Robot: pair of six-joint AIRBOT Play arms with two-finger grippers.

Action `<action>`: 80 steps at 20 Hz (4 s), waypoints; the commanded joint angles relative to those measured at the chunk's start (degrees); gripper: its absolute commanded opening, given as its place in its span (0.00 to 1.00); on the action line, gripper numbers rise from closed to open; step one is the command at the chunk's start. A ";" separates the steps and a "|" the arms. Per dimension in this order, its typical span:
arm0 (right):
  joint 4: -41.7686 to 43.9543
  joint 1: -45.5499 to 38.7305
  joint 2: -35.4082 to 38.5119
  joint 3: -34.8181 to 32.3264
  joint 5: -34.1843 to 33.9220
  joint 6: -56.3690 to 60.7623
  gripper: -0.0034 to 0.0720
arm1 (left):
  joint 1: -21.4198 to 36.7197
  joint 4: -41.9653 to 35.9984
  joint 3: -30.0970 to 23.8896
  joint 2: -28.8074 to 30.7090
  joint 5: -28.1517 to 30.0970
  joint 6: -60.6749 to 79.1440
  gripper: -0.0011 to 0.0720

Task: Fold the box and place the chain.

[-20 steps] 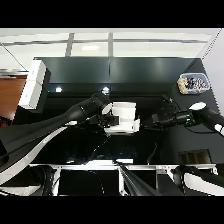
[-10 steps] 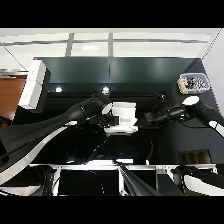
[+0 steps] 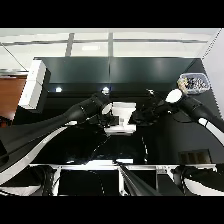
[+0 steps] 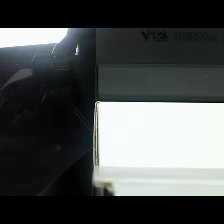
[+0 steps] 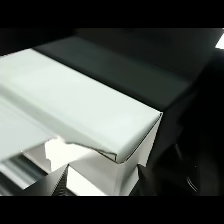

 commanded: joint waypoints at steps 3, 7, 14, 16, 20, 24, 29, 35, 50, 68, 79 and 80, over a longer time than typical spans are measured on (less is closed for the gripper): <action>-11.10 6.82 0.02 0.57 -4.13 12.02 0.68 | 0.04 0.00 0.04 0.02 0.02 0.00 0.06; -21.81 11.45 0.02 2.86 -5.22 20.79 0.68 | 0.04 0.00 0.04 0.02 0.02 0.00 0.06; -34.77 17.70 -0.13 5.90 -4.87 37.18 0.46 | 0.04 0.00 0.04 0.02 0.02 -0.02 0.06; -36.79 18.08 -0.50 6.84 -3.23 40.33 0.46 | 0.04 0.00 0.04 0.02 0.02 0.00 0.06; -38.05 18.60 -1.66 9.70 0.31 42.75 0.46 | 0.04 0.00 0.04 0.02 0.02 -0.02 0.06; -38.05 20.26 -3.39 9.84 1.44 45.35 0.46 | 0.04 0.00 0.04 0.02 0.02 -0.02 0.06; -37.40 21.05 -5.62 9.81 1.27 47.15 0.46 | 0.04 0.02 0.04 0.02 0.00 0.00 0.06; -37.57 20.94 -6.27 9.81 1.46 48.54 0.45 | 0.04 0.02 0.04 0.02 0.02 0.00 0.06; -37.59 20.92 -6.75 9.81 0.13 49.99 0.07 | 0.04 0.00 0.04 0.02 0.02 0.00 0.06; -75.12 3.98 22.75 5.18 9.81 37.68 0.40 | 0.04 0.02 0.04 0.02 0.46 -0.02 0.06; -64.63 -29.99 2.93 11.34 -22.01 38.97 1.00 | 0.04 -0.02 0.04 0.02 0.26 -0.02 0.06; -62.14 -31.74 -1.77 17.94 -18.01 37.33 1.00 | 0.04 -0.04 0.04 0.02 0.20 -0.02 0.06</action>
